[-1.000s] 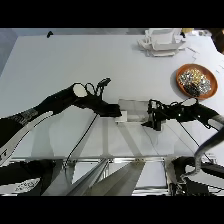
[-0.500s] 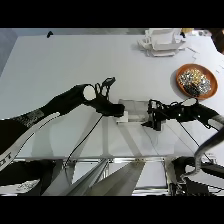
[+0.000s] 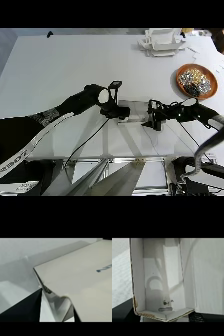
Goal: Fold the box and place the chain.
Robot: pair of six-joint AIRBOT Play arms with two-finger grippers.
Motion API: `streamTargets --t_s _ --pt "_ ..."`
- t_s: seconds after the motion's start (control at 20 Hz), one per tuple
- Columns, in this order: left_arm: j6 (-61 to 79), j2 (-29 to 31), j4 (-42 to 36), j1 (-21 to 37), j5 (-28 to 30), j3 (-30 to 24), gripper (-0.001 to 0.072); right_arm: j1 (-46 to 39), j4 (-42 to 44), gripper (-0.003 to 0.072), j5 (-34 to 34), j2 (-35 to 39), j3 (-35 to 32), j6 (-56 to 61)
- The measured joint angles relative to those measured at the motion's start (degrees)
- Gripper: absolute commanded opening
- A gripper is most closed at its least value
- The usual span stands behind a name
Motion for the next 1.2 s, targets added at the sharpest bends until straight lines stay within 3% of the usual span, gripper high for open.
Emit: streamTargets --t_s 0.5,0.95,1.05,1.2 --pt "-14.9 -6.3 9.9 -2.4 -9.4 10.3 0.0372 0.0 0.0 0.0396 0.0 0.0 0.0 0.1" --pt "-24.6 -10.2 15.3 -4.9 -11.8 12.0 0.0366 0.0 0.0 0.0396 0.0 0.0 0.0 0.1" --pt "-26.7 -10.3 16.5 -5.0 -12.2 12.0 0.025 0.0 0.0 0.0396 0.0 0.0 0.0 0.1" --pt "-28.7 -10.5 17.3 -5.1 -12.4 12.0 0.0248 0.0 0.0 0.0396 0.0 0.0 0.0 0.1"
